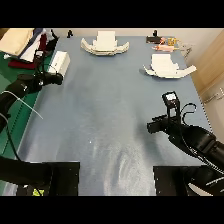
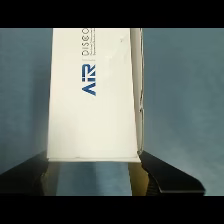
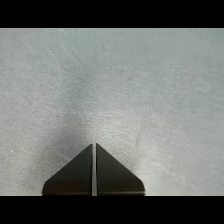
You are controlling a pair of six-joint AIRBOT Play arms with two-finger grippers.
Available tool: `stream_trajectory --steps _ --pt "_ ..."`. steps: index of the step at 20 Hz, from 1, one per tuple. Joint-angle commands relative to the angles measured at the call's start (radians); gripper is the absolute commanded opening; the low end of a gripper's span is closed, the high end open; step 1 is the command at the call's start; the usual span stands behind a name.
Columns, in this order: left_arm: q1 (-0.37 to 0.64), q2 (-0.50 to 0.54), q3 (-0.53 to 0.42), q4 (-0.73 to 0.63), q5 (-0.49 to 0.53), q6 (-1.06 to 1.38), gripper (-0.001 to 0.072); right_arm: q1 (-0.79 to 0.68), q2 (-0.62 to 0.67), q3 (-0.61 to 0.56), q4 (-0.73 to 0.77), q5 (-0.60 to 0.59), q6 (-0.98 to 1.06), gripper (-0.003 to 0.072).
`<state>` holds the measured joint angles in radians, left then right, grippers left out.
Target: Fold the box.
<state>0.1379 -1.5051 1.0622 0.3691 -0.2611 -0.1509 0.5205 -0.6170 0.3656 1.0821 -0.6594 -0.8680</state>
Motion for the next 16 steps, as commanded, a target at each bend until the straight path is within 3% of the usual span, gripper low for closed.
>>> stream_trajectory --steps 1,6,11,16 --pt "0.043 -0.178 0.192 -0.002 0.0 -0.007 0.0532 -0.001 -0.066 0.001 -0.001 0.031 0.036 0.0039" --pt "0.047 -0.353 0.353 0.031 -0.001 -0.068 0.0532 -0.001 -0.103 0.001 0.003 0.031 0.076 0.0039" --pt "0.056 -0.37 0.362 0.243 -0.004 -0.198 0.0531 -0.001 -0.103 0.001 0.006 0.031 0.083 0.0039" --pt "0.082 -0.372 0.362 0.271 -0.075 -0.249 0.0532 0.0 -0.103 0.001 0.006 0.031 0.083 0.004"
